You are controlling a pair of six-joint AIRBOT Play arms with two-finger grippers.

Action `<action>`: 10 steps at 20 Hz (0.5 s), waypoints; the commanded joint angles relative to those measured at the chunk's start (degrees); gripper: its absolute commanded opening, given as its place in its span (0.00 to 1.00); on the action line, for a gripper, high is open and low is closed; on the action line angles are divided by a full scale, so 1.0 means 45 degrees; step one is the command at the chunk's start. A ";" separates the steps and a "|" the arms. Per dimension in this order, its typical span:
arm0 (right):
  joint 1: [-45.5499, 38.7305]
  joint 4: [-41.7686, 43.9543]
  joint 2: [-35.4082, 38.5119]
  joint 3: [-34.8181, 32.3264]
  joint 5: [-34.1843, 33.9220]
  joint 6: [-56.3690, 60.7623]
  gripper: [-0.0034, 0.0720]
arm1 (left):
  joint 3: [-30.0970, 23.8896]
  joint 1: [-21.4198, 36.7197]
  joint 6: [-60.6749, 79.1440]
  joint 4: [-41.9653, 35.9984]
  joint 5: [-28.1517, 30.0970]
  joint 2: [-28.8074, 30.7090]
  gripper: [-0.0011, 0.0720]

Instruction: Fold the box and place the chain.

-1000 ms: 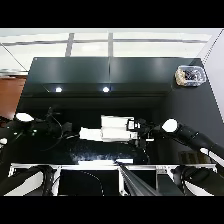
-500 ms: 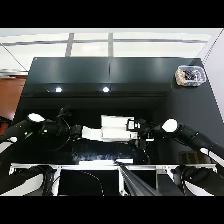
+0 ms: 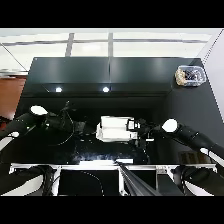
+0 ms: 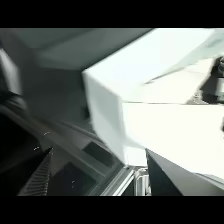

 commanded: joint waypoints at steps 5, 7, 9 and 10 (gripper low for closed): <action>0.0005 0.0005 0.0005 -0.0005 0.0000 0.0000 0.58 | 0.0933 -0.2132 -0.2152 0.0748 0.2424 0.0238 0.97; 0.0005 0.0000 0.0000 -0.0005 0.0000 0.0000 0.58 | 0.1248 -0.3167 -0.3886 0.2409 0.3041 0.0291 0.97; 0.0005 0.0000 0.0005 -0.0005 0.0000 0.0000 0.58 | 0.1792 -0.4323 -0.5877 0.4099 0.3400 0.0311 0.97; 0.0005 0.0005 0.0005 -0.0005 0.0000 0.0000 0.58 | 0.2084 -0.4852 -0.7004 0.5017 0.3643 0.0311 0.97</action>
